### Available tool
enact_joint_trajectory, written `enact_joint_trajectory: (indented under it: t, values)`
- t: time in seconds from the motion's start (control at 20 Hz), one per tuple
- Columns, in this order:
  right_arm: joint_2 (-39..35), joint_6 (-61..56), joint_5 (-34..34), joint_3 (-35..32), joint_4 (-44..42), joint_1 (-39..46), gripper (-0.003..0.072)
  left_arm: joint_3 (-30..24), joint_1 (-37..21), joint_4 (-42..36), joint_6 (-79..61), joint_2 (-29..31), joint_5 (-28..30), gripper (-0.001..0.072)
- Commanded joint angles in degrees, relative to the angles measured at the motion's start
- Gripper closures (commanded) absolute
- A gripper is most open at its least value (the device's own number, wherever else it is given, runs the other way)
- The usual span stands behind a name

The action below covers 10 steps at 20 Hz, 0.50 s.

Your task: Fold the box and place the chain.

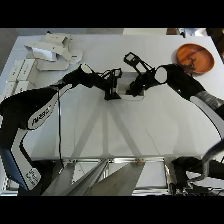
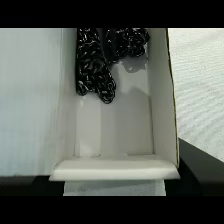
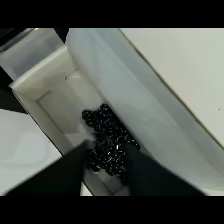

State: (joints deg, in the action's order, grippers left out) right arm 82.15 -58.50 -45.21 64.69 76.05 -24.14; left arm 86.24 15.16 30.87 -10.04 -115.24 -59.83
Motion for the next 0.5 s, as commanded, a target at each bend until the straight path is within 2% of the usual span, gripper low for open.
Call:
enact_joint_trajectory:
  t: [0.0,0.2,0.35,0.45]
  values:
    - [-1.0,-0.2,-1.9,0.1,-1.5,-0.1,0.0335,0.0,0.0,0.0,0.0,0.0,0.0,0.0271]
    - [-9.4,-0.4,-3.4,0.1,-1.2,2.4,0.0345,0.0,0.0,0.0,0.0,0.0,0.0,0.0271]
    - [-15.2,-3.5,-3.6,0.1,-0.7,9.1,0.0346,0.0,0.0,0.0,0.0,0.0,0.0,0.0271]
    - [-16.3,-6.5,-4.4,0.1,0.4,15.7,0.0346,0.0,0.0,0.0,0.0,0.0,0.0,0.0271]
